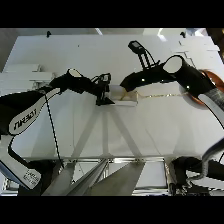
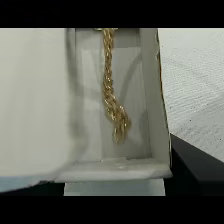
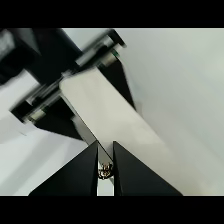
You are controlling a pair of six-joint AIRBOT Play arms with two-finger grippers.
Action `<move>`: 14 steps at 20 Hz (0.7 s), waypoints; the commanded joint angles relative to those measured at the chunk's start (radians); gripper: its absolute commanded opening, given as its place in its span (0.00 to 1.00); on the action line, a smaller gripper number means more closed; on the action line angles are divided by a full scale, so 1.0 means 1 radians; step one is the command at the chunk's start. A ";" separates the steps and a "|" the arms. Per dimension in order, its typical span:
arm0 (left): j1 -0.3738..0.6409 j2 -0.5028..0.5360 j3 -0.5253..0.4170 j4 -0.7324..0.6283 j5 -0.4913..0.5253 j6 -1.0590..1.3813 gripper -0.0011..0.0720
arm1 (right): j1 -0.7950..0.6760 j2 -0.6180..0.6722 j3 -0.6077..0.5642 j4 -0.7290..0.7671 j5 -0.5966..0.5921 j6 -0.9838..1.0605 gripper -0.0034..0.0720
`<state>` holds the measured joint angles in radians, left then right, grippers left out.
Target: Fold the box and place the chain.
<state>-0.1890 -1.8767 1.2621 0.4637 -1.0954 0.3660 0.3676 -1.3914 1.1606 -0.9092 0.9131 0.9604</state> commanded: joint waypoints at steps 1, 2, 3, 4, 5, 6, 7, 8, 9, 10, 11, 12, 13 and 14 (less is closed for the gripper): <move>0.000 0.000 0.000 0.000 0.000 0.000 0.42 | 0.001 -0.003 0.001 -0.213 0.050 0.087 0.06; 0.000 0.000 0.000 0.000 0.000 0.000 0.42 | 0.001 -0.003 0.001 -0.217 0.060 0.087 0.07; 0.000 0.000 0.000 0.000 0.000 0.000 0.42 | 0.001 -0.003 0.001 -0.217 0.061 0.087 0.11; 0.000 0.000 0.000 0.000 0.000 0.000 0.42 | 0.001 -0.003 0.001 -0.217 0.060 0.087 0.23; 0.000 0.000 0.000 0.000 0.000 0.000 0.42 | 0.001 -0.003 0.001 -0.217 0.061 0.087 0.32; 0.000 0.000 0.000 0.000 0.000 0.000 0.42 | 0.000 -0.003 0.001 -0.216 0.063 0.087 0.33; 0.000 0.000 0.000 0.000 0.000 0.000 0.42 | 0.000 -0.003 0.001 -0.216 0.067 0.087 0.33; 0.000 0.000 0.000 0.000 0.000 0.000 0.42 | 0.000 -0.003 0.001 -0.216 0.067 0.087 0.33; 0.000 0.000 0.000 0.000 0.000 0.000 0.42 | 0.000 -0.002 0.001 -0.216 0.066 0.087 0.33; 0.000 0.000 0.000 0.000 0.000 0.000 0.42 | 0.000 -0.001 0.002 -0.216 0.066 0.087 0.34; 0.000 0.000 0.000 0.000 0.000 0.000 0.42 | 0.000 0.002 0.002 -0.215 0.065 0.087 0.35; 0.000 0.000 0.000 0.000 0.000 0.000 0.42 | 0.000 0.004 0.002 -0.210 0.062 0.087 0.35; 0.000 0.000 0.000 0.000 0.000 0.000 0.42 | 0.000 0.010 0.002 -0.202 0.052 0.087 0.35; 0.000 0.000 0.000 0.000 0.000 0.000 0.42 | 0.000 0.019 0.003 -0.190 0.039 0.087 0.35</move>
